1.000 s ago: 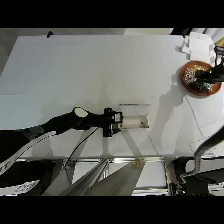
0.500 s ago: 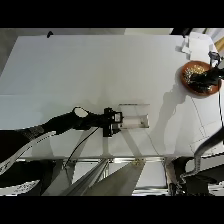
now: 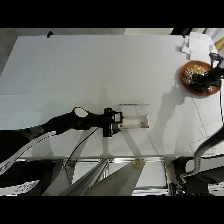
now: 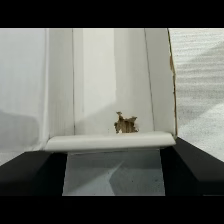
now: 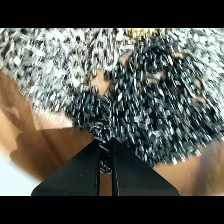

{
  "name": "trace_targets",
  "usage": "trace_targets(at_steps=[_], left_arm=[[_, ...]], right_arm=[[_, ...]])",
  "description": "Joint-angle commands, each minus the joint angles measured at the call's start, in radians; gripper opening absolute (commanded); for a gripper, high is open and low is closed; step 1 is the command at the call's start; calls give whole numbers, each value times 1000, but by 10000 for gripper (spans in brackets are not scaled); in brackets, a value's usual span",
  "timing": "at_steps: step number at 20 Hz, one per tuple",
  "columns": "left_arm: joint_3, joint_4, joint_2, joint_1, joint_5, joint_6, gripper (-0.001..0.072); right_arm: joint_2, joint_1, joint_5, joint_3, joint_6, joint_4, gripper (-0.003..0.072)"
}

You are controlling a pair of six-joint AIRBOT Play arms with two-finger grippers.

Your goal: Fold the box and place the chain.

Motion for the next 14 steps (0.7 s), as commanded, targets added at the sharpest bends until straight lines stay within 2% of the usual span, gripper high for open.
trace_targets(at_steps=[1,4,10,14], left_arm=[[0,0,1,0,0,0,320],[0,0,1,0,0,0,320],[0,0,1,0,0,0,320],[0,0,1,0,0,0,320]], right_arm=[[95,0,43,1,-30,4,17],[231,1,95,1,-98,40,17],[517,1,285,1,-259,322,17],[668,1,388,1,-285,401,17]])
